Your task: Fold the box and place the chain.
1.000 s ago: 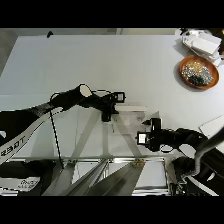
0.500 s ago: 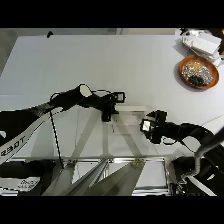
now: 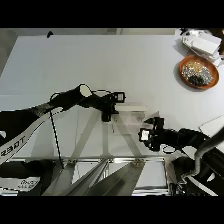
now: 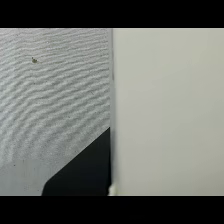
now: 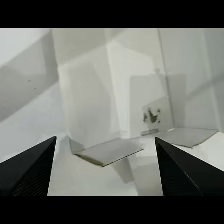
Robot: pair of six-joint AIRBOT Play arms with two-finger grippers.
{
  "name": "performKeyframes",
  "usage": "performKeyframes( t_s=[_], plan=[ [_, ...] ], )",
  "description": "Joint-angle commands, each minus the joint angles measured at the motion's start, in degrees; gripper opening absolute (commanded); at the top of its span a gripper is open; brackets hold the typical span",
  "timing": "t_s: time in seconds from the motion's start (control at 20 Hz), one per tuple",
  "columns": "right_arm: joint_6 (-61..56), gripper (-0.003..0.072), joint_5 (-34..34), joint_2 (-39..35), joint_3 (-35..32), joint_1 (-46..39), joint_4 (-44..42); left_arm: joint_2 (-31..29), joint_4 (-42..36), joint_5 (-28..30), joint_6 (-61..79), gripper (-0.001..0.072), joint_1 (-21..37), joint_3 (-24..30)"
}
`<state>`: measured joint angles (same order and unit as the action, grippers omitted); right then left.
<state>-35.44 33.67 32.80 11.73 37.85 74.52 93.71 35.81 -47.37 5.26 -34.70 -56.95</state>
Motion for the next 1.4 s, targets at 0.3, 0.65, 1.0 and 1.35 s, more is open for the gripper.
performKeyframes(
  t_s=[0.3,0.65,1.0,1.35],
  plan=[
    [-0.6,0.0705,-14.0,7.7,-0.9,1.1,0.5,0.0,0.0,0.0,0.0,0.0011,0.0,0.0],
    [0.7,0.0701,-7.6,6.8,1.2,-5.0,0.0,0.0,0.0,0.0,0.0,0.0011,0.0,0.0],
    [18.2,0.0691,-6.7,7.1,1.6,-10.8,-14.1,0.0,0.0,0.0,0.0,0.0011,0.0,0.0],
    [28.1,0.0691,-6.6,9.1,1.6,-15.0,-23.4,0.0,0.0,0.0,0.0,0.0011,0.0,0.0]
  ],
)
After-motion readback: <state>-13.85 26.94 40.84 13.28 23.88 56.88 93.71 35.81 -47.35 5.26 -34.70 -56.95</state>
